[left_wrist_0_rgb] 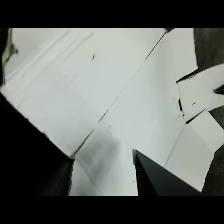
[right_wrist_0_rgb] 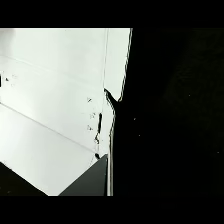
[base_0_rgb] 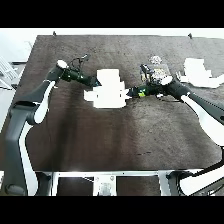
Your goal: Fold the box and place the chain.
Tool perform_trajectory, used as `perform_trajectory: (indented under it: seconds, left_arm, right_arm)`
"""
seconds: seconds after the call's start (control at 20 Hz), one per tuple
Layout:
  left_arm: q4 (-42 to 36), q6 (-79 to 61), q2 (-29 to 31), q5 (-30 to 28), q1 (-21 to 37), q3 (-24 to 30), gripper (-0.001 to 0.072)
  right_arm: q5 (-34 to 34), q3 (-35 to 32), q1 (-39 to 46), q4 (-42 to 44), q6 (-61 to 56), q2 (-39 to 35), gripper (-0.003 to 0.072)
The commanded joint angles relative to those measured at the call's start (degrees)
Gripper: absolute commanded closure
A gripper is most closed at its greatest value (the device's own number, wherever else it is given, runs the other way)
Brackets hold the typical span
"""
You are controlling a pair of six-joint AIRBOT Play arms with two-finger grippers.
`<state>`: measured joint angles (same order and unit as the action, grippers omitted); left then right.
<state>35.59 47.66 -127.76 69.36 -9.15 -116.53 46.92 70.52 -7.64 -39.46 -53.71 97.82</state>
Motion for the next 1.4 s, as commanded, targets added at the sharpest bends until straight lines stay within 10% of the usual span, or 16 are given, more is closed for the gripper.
perform_trajectory:
  seconds: [0.0, 0.35, 0.7, 0.85, 1.35]
  left_arm:
    - [-0.87, -0.42, -0.26, 0.17, 0.0, -0.04, 0.0291]
    - [-3.02, -1.2, -0.61, 0.11, 0.0, -0.07, 0.036]
    - [-7.39, -4.52, -0.76, 0.46, 0.0, -0.07, 0.0602]
    - [-10.56, -8.26, -1.33, 2.25, 0.0, -0.02, 0.0687]
    - [-14.25, -31.76, -1.27, 15.02, 0.0, 0.0, 0.0695]
  right_arm:
    - [0.07, -0.02, -0.04, 0.0, 0.02, -0.02, 0.0678]
    - [0.09, -0.04, -0.04, -0.04, 0.02, -0.02, 0.0678]
    - [0.48, -0.04, -0.04, -0.2, 0.26, -0.02, 0.0669]
    - [2.01, -0.04, 0.46, -0.22, 2.54, -0.33, 0.0335]
    - [5.88, -0.68, 14.62, -0.02, 2.16, -13.64, 0.0329]
